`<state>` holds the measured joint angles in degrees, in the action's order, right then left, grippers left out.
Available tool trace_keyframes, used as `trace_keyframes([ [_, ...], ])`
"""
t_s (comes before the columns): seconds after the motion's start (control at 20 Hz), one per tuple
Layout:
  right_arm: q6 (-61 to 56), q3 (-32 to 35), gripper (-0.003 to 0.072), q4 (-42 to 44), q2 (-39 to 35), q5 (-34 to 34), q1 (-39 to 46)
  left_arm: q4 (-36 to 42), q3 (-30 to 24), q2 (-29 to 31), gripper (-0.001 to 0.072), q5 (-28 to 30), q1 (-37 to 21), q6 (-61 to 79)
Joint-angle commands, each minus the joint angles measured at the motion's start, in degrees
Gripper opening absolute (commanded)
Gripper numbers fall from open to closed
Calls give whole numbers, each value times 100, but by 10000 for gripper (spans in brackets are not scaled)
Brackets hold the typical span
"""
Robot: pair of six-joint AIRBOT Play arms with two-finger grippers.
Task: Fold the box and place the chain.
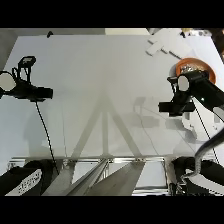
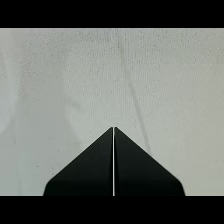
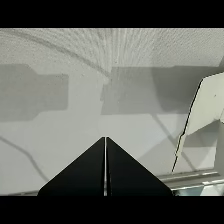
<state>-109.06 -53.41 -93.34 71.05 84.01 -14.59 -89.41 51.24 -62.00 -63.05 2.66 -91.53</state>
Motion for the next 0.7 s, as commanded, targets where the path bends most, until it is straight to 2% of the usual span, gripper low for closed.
trace_keyframes([
  [0.0, 0, 2, 15, 2, -2, 2, 2, 0, -4, 4, 10, 2, -4, 2],
  [0.3, 57, 2, 15, -98, -2, -393, 2, 0, -4, 4, 10, 2, -4, 2],
  [0.35, 496, -9, 14, -264, -4, -577, 2, 0, -4, 4, 10, 2, -4, 2],
  [0.45, 699, -68, 12, -929, -9, -522, 138, 0, -4, 4, 10, 0, -4, 2],
  [0.55, 1019, -382, 10, -1174, -9, -350, 844, 0, -4, 4, 10, 0, -4, 2],
  [0.65, 1626, -874, 10, -1145, -9, -118, 2011, 0, -4, 4, 10, 2, -4, 2],
])
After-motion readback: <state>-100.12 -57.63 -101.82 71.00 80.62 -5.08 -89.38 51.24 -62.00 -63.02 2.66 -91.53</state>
